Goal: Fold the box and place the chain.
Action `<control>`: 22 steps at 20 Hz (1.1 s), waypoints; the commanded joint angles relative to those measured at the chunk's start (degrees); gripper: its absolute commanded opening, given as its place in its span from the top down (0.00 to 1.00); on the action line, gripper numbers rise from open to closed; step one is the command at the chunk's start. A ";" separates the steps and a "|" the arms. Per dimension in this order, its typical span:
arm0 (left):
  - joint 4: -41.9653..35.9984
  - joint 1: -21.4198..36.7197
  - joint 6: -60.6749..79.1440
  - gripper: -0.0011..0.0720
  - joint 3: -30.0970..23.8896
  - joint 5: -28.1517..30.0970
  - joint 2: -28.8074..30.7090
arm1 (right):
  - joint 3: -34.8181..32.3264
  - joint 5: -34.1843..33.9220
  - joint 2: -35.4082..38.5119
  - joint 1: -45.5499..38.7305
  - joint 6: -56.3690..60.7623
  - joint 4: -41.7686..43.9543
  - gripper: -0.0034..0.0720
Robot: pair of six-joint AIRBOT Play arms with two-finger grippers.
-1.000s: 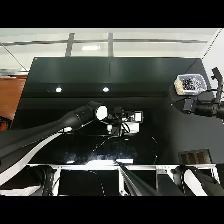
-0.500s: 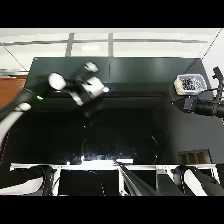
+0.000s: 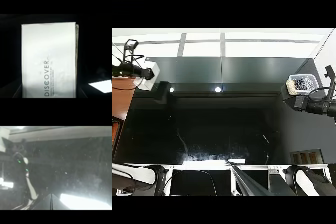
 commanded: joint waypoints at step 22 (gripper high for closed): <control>-1.75 -10.08 -32.33 0.95 -5.97 -25.29 24.41 | 8.76 4.87 2.23 6.75 6.56 -17.27 0.94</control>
